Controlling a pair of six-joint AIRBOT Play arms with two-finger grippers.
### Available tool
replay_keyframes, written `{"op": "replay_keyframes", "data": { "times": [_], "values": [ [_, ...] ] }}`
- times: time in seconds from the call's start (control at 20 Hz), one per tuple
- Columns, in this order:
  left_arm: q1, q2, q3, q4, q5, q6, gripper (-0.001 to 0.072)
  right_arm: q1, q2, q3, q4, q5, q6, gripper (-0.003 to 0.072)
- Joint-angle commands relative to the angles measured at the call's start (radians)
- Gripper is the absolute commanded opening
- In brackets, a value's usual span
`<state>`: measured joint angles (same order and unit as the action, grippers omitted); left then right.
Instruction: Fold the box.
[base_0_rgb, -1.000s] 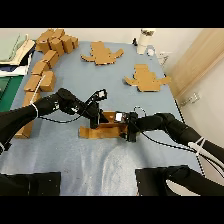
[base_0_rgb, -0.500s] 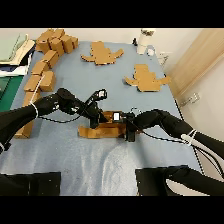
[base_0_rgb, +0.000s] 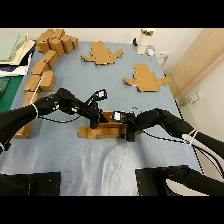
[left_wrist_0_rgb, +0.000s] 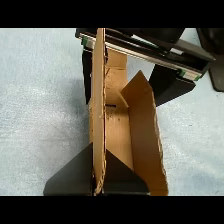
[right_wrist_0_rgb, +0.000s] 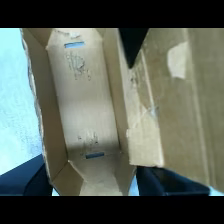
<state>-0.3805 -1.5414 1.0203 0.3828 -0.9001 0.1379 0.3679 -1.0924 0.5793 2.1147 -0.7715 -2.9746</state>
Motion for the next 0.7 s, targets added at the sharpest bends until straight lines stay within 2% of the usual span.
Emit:
{"op": "replay_keyframes", "data": {
  "times": [0.0, 0.4, 0.45, 0.5, 0.65],
  "values": [
    [0.0, 0.0, 0.001, -0.001, 0.002, 0.0, 0.0012, 0.0, 0.0, 0.001, -0.012, -0.013, 0.0, 0.072],
    [0.0, 0.0, 0.001, -0.001, 0.002, 0.0, 0.0013, 0.0, -0.04, 0.001, -0.013, -0.016, 0.0, 0.072],
    [0.0, 0.0, 0.001, 0.0, 0.002, 0.0, 0.0013, 0.0, -0.041, 0.001, -0.013, -0.016, 0.0, 0.0675],
    [0.0, 0.0, 0.001, 0.0, 0.002, 0.0, 0.0013, 0.001, -0.04, 0.001, -0.013, -0.016, 0.0, 0.058],
    [0.0, 0.0, 0.001, -0.001, 0.002, 0.0, 0.0012, 0.001, -0.04, 0.001, -0.013, -0.015, 0.0, 0.0572]
  ]
}}
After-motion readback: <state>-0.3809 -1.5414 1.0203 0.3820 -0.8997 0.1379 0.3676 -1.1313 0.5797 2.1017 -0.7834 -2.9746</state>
